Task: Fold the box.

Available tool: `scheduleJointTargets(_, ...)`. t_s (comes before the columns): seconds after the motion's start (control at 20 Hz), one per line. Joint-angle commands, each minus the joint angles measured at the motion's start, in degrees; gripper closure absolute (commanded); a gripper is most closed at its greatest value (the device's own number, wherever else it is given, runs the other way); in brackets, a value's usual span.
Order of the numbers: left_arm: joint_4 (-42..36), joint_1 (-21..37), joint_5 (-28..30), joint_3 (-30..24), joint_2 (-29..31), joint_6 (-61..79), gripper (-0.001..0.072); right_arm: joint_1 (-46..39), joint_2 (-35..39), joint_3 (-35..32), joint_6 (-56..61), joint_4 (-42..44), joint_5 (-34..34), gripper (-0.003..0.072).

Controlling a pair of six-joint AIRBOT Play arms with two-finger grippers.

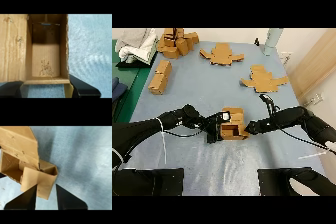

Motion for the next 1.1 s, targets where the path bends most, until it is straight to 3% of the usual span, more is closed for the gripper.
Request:
scheduleJointTargets(0.0,0.0,0.0,0.0,0.0,0.0,0.0,0.0247,2.1,-1.7,-0.1,0.0,0.2,1.9,0.0321)
scheduleJointTargets(0.4,0.0,0.0,0.0,0.0,0.0,0.0,0.0247,8.3,-5.3,0.5,8.8,-2.2,7.0,0.0312)
scheduleJointTargets(0.75,0.0,0.0,0.0,0.0,0.0,0.0,0.0247,15.7,-6.0,5.6,34.6,-19.0,6.8,0.0312)
scheduleJointTargets(1.05,0.0,0.0,0.0,0.0,0.0,0.0,0.0247,25.5,-8.7,10.4,56.4,-32.3,1.5,0.0312)
